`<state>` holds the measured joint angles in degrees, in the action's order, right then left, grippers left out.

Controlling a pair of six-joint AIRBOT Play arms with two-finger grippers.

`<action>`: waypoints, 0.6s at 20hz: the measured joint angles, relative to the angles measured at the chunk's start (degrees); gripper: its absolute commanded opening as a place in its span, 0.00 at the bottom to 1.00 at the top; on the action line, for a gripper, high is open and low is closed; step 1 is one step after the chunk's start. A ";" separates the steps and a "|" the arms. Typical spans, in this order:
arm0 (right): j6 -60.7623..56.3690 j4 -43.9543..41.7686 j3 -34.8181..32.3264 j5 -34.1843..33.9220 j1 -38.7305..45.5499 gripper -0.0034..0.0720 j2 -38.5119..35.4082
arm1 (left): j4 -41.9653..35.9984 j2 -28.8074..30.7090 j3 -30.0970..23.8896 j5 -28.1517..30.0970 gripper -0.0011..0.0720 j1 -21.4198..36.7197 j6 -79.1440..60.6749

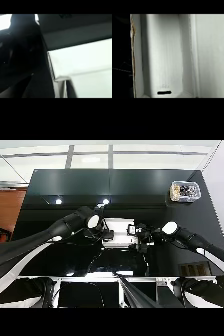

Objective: Fold the box and place the chain.

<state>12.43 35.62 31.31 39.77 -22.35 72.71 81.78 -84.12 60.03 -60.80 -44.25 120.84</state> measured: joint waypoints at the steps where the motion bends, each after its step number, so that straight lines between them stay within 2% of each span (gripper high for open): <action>1: 0.00 0.00 0.00 0.00 0.00 0.35 0.00 | 0.81 -0.52 0.39 -0.15 0.65 -0.61 1.64; 5: 0.00 0.02 0.00 0.00 0.00 0.35 0.00 | 2.25 -1.68 1.20 -0.74 0.65 -2.14 5.27; 6: 0.00 0.02 0.02 0.00 0.00 0.35 0.00 | 2.45 -1.81 1.40 -0.37 0.61 -2.27 5.70; 7: 0.00 0.02 0.00 0.00 0.00 0.35 0.00 | 2.60 -1.88 1.62 -0.26 0.41 -2.38 6.19; 10: -0.02 0.02 0.00 0.00 0.00 0.35 0.00 | 2.93 -2.03 2.14 -0.22 0.05 -2.60 7.32; 12: -0.11 -0.04 0.00 0.00 0.00 0.35 0.00 | 3.08 -2.05 2.32 0.15 0.05 -2.67 8.02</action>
<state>12.32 35.57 31.31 39.77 -22.35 72.71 84.86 -86.17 62.35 -60.64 -46.92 128.86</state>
